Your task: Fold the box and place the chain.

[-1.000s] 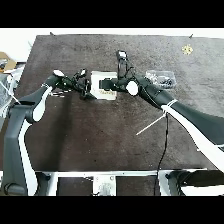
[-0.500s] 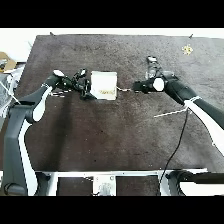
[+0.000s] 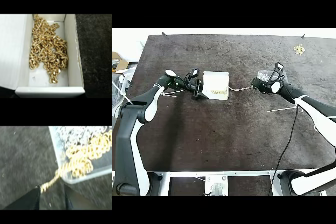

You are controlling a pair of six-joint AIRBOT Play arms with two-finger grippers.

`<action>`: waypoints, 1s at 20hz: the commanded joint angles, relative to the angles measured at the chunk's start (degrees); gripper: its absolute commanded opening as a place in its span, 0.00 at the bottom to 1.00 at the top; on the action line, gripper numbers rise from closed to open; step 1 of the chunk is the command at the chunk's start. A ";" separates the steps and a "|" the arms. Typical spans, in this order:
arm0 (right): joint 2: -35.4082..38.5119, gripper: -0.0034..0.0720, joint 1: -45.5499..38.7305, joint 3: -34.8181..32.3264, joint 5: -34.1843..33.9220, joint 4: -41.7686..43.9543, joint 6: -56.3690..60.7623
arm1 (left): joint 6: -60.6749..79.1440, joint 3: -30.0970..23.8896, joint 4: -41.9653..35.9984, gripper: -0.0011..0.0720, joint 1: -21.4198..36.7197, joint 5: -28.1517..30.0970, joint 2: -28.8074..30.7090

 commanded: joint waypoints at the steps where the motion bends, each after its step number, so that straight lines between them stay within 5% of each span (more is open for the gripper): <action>1: -3.85 0.30 0.13 3.04 -2.64 3.37 -0.28 | 0.02 -0.02 0.02 0.65 0.04 0.02 0.00; 2: -3.72 0.06 0.52 3.39 -2.56 3.37 -1.16 | 0.02 -0.02 0.02 0.65 0.04 0.02 0.00; 9: 12.04 0.05 5.40 3.41 3.52 3.10 -11.39 | 0.02 -0.02 0.00 0.65 0.04 0.02 0.00; 14: 24.61 0.05 11.02 3.43 -3.06 -0.26 -12.66 | 0.02 -0.02 0.00 0.65 0.04 0.02 0.00; 20: 25.49 0.05 20.39 5.77 -10.73 -0.85 -12.96 | 0.02 -0.02 0.00 0.65 0.04 0.02 0.00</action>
